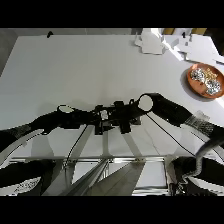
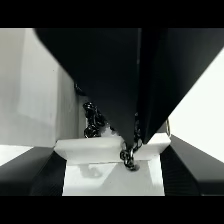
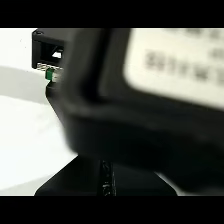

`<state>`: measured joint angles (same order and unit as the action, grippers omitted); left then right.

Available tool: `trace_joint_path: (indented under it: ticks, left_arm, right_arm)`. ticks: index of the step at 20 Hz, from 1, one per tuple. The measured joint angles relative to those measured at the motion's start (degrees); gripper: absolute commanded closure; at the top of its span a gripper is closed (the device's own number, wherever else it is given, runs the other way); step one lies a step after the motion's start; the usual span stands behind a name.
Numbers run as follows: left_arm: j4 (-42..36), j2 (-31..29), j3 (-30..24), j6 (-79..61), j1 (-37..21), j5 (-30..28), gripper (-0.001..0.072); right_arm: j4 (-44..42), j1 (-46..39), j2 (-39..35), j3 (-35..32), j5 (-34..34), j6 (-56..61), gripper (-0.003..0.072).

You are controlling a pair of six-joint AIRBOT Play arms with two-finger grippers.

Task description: Fold the box and place the chain.

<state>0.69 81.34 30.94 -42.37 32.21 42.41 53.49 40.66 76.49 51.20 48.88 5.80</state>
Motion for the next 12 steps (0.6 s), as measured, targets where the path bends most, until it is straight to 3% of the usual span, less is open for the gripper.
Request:
trace_joint_path:
  ticks: [11, 12]
  left_arm:
    - [0.0, 0.0, 0.0, 0.0, 0.0, 0.1, 0.068]
    - [0.0, 0.0, 0.0, 0.0, 0.0, 0.1, 0.068]
  right_arm:
    - [7.8, -4.7, -7.0, 0.0, 2.5, 7.8, 0.0665]
    - [7.9, -5.5, -7.2, 0.0, 3.1, 8.3, 0.0604]
